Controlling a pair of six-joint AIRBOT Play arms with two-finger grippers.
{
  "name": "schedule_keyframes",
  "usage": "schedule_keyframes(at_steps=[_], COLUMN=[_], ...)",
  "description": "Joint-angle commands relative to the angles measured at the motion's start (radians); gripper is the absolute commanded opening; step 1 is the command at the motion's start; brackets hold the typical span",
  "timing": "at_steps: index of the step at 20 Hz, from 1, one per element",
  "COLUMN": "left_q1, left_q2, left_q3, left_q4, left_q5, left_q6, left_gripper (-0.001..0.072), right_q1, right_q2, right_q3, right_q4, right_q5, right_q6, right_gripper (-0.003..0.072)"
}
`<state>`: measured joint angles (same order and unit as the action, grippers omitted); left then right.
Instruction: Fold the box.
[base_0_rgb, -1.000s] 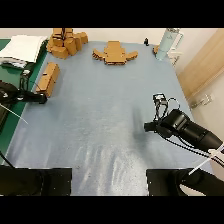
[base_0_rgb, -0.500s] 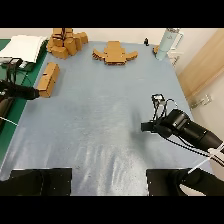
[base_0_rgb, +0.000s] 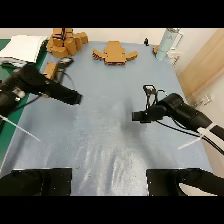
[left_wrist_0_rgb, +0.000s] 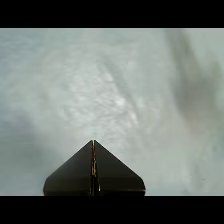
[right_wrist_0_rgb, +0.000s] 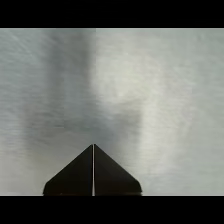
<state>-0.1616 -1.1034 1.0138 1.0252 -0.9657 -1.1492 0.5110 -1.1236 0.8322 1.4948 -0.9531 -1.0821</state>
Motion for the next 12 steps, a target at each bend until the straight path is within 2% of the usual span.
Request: schedule_keyframes(at_steps=[1,3,6,12], left_q1=[-0.210,-0.274,-0.333,-0.368], left_q2=[-0.042,-0.064,-0.074,-0.073], left_q3=[0.000,0.000,0.000,0.000], left_q4=[0.031,0.029,0.029,0.024], left_q5=[0.087,0.127,0.127,0.126], left_q6=[-0.149,-0.161,-0.160,-0.160], left_gripper=[0.0010,0.0011,0.0012,0.0012], right_q1=[-0.006,-0.006,-0.006,-0.006], right_q2=[-0.034,-0.035,-0.035,-0.035], right_q3=[0.068,0.068,0.068,0.068], right_q4=[0.110,0.111,0.111,0.111], right_q5=[0.002,-0.005,-0.005,-0.005], right_q6=[-0.037,-0.037,-0.037,-0.037], right_gripper=[0.0006,0.0006,0.0005,0.0006])
